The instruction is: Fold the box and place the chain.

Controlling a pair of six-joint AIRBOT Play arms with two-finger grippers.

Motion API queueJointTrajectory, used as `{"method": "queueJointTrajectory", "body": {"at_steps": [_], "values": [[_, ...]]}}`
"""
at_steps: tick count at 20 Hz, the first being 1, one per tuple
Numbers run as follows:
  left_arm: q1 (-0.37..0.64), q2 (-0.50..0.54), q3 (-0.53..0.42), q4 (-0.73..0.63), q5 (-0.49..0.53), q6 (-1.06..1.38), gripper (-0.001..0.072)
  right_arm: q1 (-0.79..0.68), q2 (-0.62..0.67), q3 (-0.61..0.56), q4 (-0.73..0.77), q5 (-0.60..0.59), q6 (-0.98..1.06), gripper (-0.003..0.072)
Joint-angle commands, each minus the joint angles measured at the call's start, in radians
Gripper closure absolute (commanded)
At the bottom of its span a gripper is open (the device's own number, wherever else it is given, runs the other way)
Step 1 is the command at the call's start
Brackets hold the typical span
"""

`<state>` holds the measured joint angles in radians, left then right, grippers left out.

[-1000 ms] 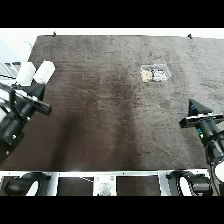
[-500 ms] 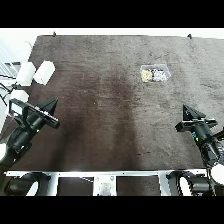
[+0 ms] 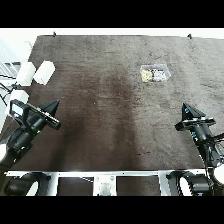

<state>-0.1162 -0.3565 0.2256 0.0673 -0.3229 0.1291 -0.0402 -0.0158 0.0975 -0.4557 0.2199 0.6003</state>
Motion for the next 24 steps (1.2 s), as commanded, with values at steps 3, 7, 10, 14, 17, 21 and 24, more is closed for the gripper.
{"method": "queueJointTrajectory", "body": {"at_steps": [3, 7, 10, 14, 17, 21, 24], "values": [[0.0, 0.001, 0.0, 0.0, -0.001, 0.0, 0.0691, 0.006, 0.0, -0.043, 0.518, -0.082, -0.685, 0.0682], [0.0, 0.001, 0.0, 0.0, -0.001, 0.0, 0.0691, 0.007, 0.0, -0.08, 0.493, -0.097, -0.69, 0.063], [0.0, 0.001, 0.0, 0.0, -0.001, 0.0, 0.0691, 0.007, 0.0, -0.098, 0.493, -0.096, -0.689, 0.0616], [0.0, 0.001, 0.0, 0.0, -0.002, 0.0, 0.0691, 0.007, 0.0, -0.099, 0.493, -0.097, -0.689, 0.0616], [0.0, 0.001, 0.0, 0.0, -0.001, 0.0, 0.0691, 0.007, 0.0, -0.099, 0.493, -0.096, -0.689, 0.0616], [0.0, 0.001, 0.0, 0.0, -0.001, 0.0, 0.069, 0.007, 0.0, -0.099, 0.493, -0.096, -0.69, 0.0616], [0.0, 0.001, 0.0, 0.0, -0.001, 0.0, 0.0691, 0.007, 0.0, -0.099, 0.493, -0.096, -0.689, 0.0616]]}}
